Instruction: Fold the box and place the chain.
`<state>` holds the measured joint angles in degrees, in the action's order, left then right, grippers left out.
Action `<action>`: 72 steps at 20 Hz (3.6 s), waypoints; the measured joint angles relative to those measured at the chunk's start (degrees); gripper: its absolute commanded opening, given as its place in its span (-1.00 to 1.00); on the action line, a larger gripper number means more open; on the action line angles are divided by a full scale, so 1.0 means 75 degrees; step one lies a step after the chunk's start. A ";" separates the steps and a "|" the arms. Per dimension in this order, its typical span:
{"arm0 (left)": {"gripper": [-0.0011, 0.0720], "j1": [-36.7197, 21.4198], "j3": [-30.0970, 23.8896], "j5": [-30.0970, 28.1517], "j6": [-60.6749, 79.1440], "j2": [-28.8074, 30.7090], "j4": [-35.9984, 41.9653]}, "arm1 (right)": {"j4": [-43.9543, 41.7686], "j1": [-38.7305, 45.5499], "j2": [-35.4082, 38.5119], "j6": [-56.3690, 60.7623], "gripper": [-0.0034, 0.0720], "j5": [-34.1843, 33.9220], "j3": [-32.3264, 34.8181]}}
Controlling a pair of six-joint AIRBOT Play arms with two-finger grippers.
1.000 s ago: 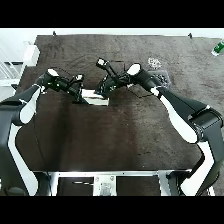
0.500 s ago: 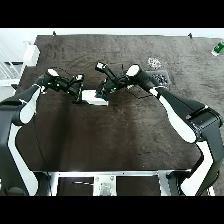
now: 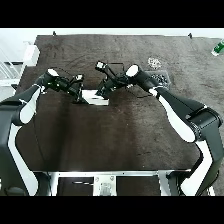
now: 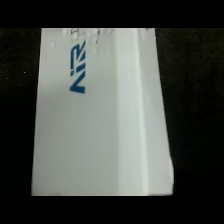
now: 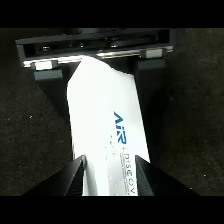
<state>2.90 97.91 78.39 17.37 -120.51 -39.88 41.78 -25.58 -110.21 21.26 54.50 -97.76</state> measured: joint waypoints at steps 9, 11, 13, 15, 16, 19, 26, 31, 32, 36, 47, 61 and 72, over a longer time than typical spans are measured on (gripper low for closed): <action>0.55 0.0000 -0.0003 0.0000 -0.0009 0.0000 0.0000 | 0.0350 -0.0108 0.0000 -0.0055 -0.15 -0.0105 -0.0085; 0.55 0.0000 0.0000 0.0000 -0.0003 0.0000 0.0000 | 0.0542 -0.0187 0.0000 -0.0055 -0.15 -0.0125 -0.0085; 0.55 0.0000 -0.0003 0.0000 -0.0003 0.0000 0.0000 | 0.0656 -0.0216 0.0000 -0.0052 -0.15 -0.0204 -0.0085; 0.55 0.0000 -0.0003 0.0000 0.0000 0.0000 0.0000 | 0.0723 -0.0242 0.0000 -0.0050 -0.15 -0.0286 -0.0085; 0.55 0.0000 -0.0003 0.0000 0.0000 0.0000 0.0000 | 0.0749 -0.0254 0.0000 -0.0023 -0.16 -0.0321 -0.0085; 0.55 0.0000 0.0000 0.0000 0.0003 0.0000 0.0000 | 0.0781 -0.0262 0.0000 0.0111 -0.23 -0.0251 -0.0085; 0.55 0.0006 -0.0003 0.0017 0.0023 0.0000 -0.0006 | 0.0743 -0.0274 0.0000 0.0204 -0.14 0.0134 0.0140; 0.55 0.0006 -0.0003 0.0032 0.0032 -0.0003 -0.0003 | 0.0568 -0.0268 -0.0003 0.0099 0.23 0.0321 0.0300; 0.55 0.0003 -0.0003 0.0032 0.0029 -0.0003 -0.0006 | 0.0490 -0.0259 -0.0003 0.0047 0.23 0.0335 0.0303; 0.55 0.0000 -0.0003 0.0032 -0.0012 -0.0003 0.0000 | -0.0041 -0.0160 -0.0015 -0.0181 0.23 0.0495 0.0248; 0.55 0.0000 -0.0003 0.0003 0.0000 -0.0003 0.0000 | -0.0845 0.0119 -0.0248 -0.0023 -0.86 0.0411 0.0082; 0.55 0.0000 -0.0003 0.0015 -0.0003 -0.0003 0.0000 | -0.0766 0.0146 -0.0699 0.0851 -0.87 0.0924 -0.0064; 0.55 -0.0003 -0.0003 0.0006 -0.0009 0.0000 0.0003 | -0.1865 0.0428 0.2672 0.0583 -0.87 0.0659 0.1072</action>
<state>2.87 97.89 78.43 17.30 -120.51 -39.86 27.79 -22.37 -90.17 25.63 59.44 -89.71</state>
